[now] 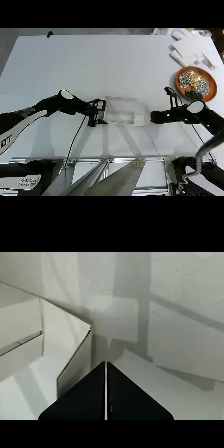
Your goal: Fold the box and place the chain.
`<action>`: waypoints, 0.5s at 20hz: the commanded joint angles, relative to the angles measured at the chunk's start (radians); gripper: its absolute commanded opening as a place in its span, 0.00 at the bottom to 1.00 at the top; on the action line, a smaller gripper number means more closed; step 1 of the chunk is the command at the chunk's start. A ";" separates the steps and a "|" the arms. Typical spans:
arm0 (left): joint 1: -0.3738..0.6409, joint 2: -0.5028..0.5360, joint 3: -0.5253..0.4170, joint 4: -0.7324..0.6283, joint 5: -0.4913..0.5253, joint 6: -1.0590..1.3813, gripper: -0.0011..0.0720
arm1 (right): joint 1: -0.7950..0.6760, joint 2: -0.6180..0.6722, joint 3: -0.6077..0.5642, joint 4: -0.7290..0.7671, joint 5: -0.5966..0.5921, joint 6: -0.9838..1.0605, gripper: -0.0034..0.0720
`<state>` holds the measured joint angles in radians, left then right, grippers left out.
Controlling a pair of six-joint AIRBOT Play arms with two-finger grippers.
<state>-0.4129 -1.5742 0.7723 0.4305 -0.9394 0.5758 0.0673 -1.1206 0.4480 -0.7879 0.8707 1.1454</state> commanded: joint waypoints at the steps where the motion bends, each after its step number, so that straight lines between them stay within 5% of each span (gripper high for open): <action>1: 0.000 0.000 0.001 0.000 0.000 0.000 0.06 | 0.060 -0.043 -0.001 0.119 -0.002 -0.003 0.06; 5: 0.000 0.000 0.001 0.000 0.000 0.000 0.06 | 0.092 -0.043 -0.001 0.159 -0.009 -0.004 0.07; 7: 0.000 0.000 0.001 0.000 0.000 0.000 0.06 | 0.109 -0.040 0.000 0.235 -0.006 -0.033 0.33; 10: 0.000 0.000 0.001 0.000 0.000 0.000 0.06 | 0.137 -0.001 0.000 0.277 -0.011 -0.045 0.37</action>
